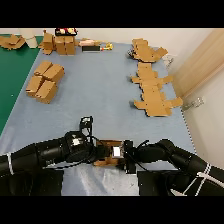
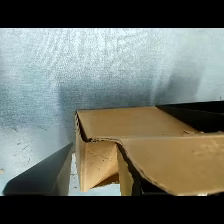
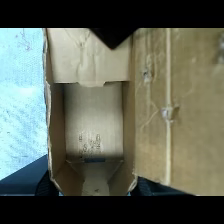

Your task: Fold the box.

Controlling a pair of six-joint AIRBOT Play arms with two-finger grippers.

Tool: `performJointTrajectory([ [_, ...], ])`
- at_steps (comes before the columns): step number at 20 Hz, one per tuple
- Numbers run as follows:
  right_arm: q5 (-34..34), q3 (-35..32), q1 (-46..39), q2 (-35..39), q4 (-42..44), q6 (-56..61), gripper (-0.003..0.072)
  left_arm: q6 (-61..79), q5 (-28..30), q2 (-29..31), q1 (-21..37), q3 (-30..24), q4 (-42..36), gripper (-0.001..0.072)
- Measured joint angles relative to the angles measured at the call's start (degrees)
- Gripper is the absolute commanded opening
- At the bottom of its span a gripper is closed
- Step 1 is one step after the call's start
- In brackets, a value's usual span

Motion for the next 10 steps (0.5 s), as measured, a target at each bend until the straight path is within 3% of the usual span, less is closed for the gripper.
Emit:
performJointTrajectory([
  [10,0.0,0.0,0.0,0.0,0.0,0.0,0.0435,-3.2,-1.7,-5.6,-3.4,2.3,1.0,0.042],
])
